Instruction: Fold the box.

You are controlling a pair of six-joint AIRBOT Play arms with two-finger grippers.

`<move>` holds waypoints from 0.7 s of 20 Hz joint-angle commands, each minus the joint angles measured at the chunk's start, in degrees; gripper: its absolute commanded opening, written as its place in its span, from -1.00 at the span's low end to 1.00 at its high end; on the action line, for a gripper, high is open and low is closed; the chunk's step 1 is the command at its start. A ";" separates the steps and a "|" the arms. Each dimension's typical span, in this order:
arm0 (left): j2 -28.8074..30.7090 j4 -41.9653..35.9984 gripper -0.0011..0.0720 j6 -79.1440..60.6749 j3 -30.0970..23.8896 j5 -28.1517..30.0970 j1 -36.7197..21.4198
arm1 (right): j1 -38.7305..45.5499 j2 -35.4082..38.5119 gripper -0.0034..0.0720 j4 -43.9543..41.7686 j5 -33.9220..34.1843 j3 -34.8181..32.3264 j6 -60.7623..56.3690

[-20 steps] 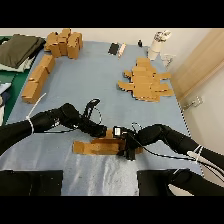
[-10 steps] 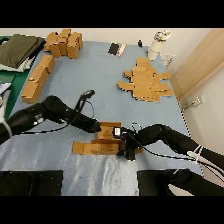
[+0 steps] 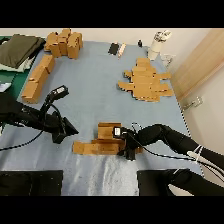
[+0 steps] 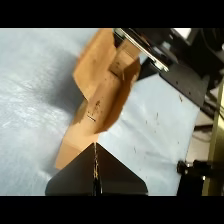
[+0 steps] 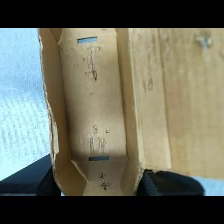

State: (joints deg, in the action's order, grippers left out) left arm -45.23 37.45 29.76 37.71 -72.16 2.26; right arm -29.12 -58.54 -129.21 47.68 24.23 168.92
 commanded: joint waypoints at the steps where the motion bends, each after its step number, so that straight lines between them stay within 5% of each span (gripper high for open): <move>1: 1.64 3.48 -0.93 -8.28 -1.86 -2.01 0.61 | -0.02 0.00 0.61 0.00 0.00 0.00 0.00; 3: 1.40 6.38 -0.92 -10.91 -3.96 2.47 0.07 | -0.02 -0.02 0.61 0.20 -0.02 0.00 0.00; 4: 1.40 6.73 -0.43 -13.51 -5.66 6.08 0.13 | -0.02 -0.07 0.61 0.22 0.09 0.00 0.00; 5: 1.40 5.33 0.46 -15.65 -7.52 10.08 0.17 | -0.02 -0.07 0.61 0.28 0.04 0.00 0.00; 6: 1.40 2.29 0.95 -17.86 -9.46 13.46 0.31 | -0.02 -0.07 0.61 0.42 0.04 -0.02 0.00; 11: 1.40 -5.01 0.96 -31.58 -15.98 18.16 7.61 | -0.02 -0.07 0.62 0.42 0.04 0.00 0.00; 14: 1.20 -4.98 0.96 -35.12 -17.86 26.49 13.09 | -0.02 -0.07 0.61 0.42 0.04 0.00 0.00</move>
